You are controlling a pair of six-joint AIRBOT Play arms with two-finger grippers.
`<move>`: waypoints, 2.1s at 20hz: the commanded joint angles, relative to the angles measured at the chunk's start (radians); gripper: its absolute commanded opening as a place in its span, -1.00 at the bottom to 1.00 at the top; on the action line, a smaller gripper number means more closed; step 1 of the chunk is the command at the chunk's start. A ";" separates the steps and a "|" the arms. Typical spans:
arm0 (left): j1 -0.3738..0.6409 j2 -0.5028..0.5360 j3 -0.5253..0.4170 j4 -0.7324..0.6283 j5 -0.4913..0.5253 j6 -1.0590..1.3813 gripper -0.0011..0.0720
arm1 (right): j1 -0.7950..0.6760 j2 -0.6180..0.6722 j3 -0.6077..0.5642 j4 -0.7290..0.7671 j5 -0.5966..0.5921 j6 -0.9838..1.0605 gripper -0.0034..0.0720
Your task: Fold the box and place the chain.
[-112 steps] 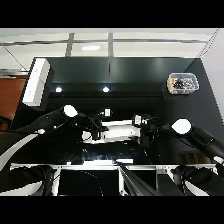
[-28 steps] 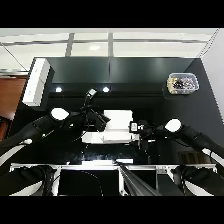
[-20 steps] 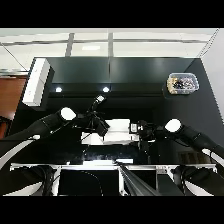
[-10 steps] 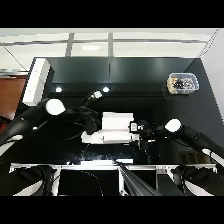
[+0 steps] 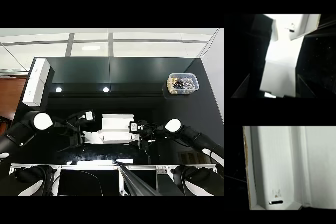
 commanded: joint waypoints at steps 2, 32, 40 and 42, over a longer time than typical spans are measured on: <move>-0.071 -0.064 -0.034 -0.127 0.169 0.047 0.93 | 0.000 -0.001 0.000 0.000 0.000 0.000 -0.30; -0.221 -0.150 -0.034 -0.313 0.339 0.070 -0.06 | 0.000 -0.001 0.000 0.001 0.000 0.001 -0.30; -0.233 -0.177 -0.034 -0.361 0.341 0.070 0.19 | 0.000 -0.001 0.000 0.001 -0.001 0.001 -0.30; -0.233 -0.177 -0.034 -0.358 0.341 0.070 0.22 | 0.000 -0.001 0.000 0.000 0.000 0.001 -0.29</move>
